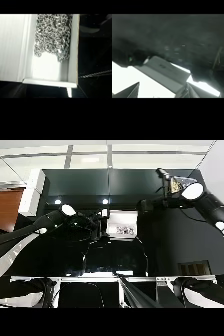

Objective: Fold the box and place the chain.

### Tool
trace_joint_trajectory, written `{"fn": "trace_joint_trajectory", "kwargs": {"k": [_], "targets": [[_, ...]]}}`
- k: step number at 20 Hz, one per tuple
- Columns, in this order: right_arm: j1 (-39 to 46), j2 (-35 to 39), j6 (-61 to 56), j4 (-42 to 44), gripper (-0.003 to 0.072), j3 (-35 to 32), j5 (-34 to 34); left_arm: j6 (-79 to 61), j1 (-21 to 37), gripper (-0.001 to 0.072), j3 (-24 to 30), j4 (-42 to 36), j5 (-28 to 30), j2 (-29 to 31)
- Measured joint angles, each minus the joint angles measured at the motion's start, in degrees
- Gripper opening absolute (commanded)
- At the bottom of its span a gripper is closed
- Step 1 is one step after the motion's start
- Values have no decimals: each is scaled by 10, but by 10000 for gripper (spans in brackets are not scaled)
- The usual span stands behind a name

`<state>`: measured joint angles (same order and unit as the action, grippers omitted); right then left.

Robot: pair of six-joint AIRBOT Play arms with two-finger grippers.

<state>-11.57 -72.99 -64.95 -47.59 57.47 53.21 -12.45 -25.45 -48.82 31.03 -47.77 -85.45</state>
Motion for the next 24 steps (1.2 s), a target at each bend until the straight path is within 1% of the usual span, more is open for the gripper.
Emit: {"fn": "trace_joint_trajectory", "kwargs": {"k": [2,4,8,13,17,19,22,24], "targets": [[-13,-10,87,20,720,2,18,2,0,329,0,0,5,0],[-19,-13,170,24,720,10,57,2,0,330,0,0,8,0],[-31,-15,274,22,720,12,141,2,0,330,0,0,13,0],[-57,-18,395,17,720,-9,122,3,0,330,0,0,15,0],[-64,-26,435,15,720,-12,106,3,0,330,0,0,16,0],[-65,-22,438,15,720,-3,118,3,0,330,0,0,15,0],[-61,7,421,15,720,29,139,3,0,330,0,0,15,0],[-47,30,403,15,720,45,134,3,0,330,0,0,15,0]]}}
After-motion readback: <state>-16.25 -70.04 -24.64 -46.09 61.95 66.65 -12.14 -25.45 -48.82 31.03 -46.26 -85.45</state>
